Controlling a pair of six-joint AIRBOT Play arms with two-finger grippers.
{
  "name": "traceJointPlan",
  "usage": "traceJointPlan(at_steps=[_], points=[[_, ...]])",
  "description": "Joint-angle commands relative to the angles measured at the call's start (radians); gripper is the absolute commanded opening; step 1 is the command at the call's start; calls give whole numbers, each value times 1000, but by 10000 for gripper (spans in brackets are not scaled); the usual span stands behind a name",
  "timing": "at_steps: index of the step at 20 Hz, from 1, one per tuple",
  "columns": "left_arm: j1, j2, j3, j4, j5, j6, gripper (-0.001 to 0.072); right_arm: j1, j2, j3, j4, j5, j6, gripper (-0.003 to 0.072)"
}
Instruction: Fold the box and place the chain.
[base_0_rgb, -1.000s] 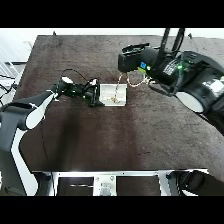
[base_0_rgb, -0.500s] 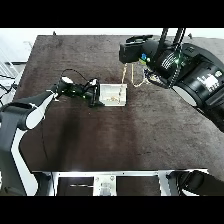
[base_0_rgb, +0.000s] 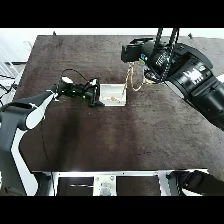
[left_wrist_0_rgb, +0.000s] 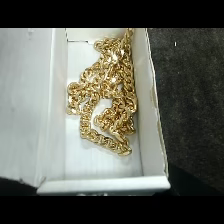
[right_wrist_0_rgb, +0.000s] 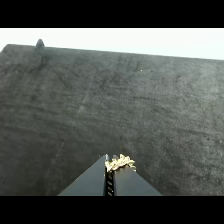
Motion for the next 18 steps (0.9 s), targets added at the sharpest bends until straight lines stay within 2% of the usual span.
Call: traceJointPlan(at_steps=[1, 7, 14, 18], points=[[0, -1, 0, 0, 0, 0, 490, -19, -16, 1, -2, -21, 17, 9], [0, -1, 0, 0, 0, 0, 491, -69, -19, -12, -9, 54, 9, 10], [0, -1, 0, 0, 0, 0, 491, -43, -19, -114, 82, 54, 14, 10], [0, -1, 0, 0, 0, 0, 490, 26, -46, -128, 112, 28, 37, 10]])
